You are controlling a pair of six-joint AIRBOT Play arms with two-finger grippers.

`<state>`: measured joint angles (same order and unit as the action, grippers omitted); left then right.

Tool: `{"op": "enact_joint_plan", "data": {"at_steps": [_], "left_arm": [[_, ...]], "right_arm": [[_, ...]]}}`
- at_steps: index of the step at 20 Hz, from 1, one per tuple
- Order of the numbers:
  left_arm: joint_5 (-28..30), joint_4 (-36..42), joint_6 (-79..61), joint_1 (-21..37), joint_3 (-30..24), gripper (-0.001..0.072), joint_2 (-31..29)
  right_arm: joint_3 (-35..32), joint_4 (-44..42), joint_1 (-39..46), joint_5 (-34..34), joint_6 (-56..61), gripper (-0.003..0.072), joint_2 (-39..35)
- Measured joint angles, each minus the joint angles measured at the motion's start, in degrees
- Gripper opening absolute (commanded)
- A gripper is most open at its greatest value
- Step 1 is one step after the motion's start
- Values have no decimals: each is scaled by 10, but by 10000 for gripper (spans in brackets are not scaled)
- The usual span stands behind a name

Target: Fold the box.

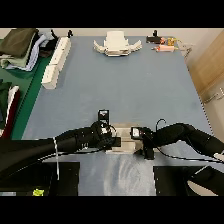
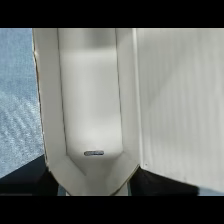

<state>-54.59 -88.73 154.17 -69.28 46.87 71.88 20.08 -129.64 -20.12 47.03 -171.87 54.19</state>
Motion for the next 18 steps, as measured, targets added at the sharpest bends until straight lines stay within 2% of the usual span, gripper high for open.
{"op": "enact_joint_plan", "data": {"at_steps": [6, 7, 8, 10, 18], "left_arm": [[-18, -7, 10, -10, 4, 23, 18], [-20, -8, 11, -12, 6, 264, 21], [-27, -8, 14, -14, 8, 439, 24], [-41, -9, 14, -15, 11, 440, 25], [-38, -13, 12, -17, 16, 440, 27]], "right_arm": [[0, 0, 0, 0, -1, 502, 0], [0, 0, 0, 0, -1, 502, 0], [0, 0, 0, 0, -1, 502, 0], [0, 0, 0, 0, -1, 502, 0], [0, 0, 0, 0, -1, 502, 0]]}}
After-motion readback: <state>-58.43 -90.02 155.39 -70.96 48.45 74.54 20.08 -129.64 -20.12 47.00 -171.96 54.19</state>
